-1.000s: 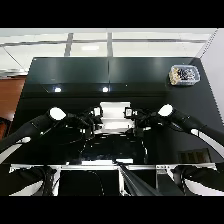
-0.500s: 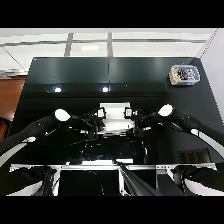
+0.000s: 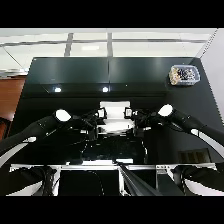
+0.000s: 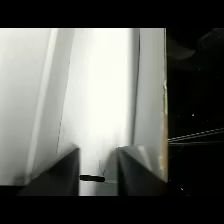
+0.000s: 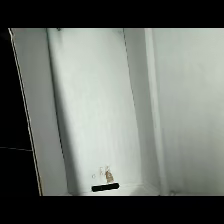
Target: Fold the box and place the chain.
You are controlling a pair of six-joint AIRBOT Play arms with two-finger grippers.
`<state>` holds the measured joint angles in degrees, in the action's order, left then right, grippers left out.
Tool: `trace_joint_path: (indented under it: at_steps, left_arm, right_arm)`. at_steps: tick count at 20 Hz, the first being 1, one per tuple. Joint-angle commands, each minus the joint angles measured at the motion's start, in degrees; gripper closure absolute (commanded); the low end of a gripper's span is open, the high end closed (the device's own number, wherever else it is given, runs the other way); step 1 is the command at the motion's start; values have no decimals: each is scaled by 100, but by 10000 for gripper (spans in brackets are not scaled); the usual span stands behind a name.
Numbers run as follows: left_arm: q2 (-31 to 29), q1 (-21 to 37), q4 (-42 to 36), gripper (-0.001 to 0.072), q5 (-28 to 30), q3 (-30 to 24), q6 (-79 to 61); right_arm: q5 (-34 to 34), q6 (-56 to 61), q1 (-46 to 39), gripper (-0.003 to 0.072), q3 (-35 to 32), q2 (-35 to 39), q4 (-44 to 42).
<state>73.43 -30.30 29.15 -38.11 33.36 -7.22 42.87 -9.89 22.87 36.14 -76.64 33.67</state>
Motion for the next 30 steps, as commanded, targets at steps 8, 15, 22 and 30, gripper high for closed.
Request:
trace_joint_path:
  at_steps: [8, 15, 22, 30]
  left_arm:
    - [-361, 42, 280, 693, -149, 2, 778]
    - [-1840, 1390, 3421, 688, -1762, -4, 4986]
    - [-1386, 4210, 1871, 686, -2898, -284, 7630]
    - [321, 3101, 691, 689, -2457, -354, 7023]
  right_arm:
    - [-2, 4, 2, 600, 2, -2, -2]
    - [-2, 4, 2, 600, 2, -2, -2]
    - [-2, 4, 2, 599, 2, -4, -2]
    - [-2, 4, 2, 600, 2, -4, -2]
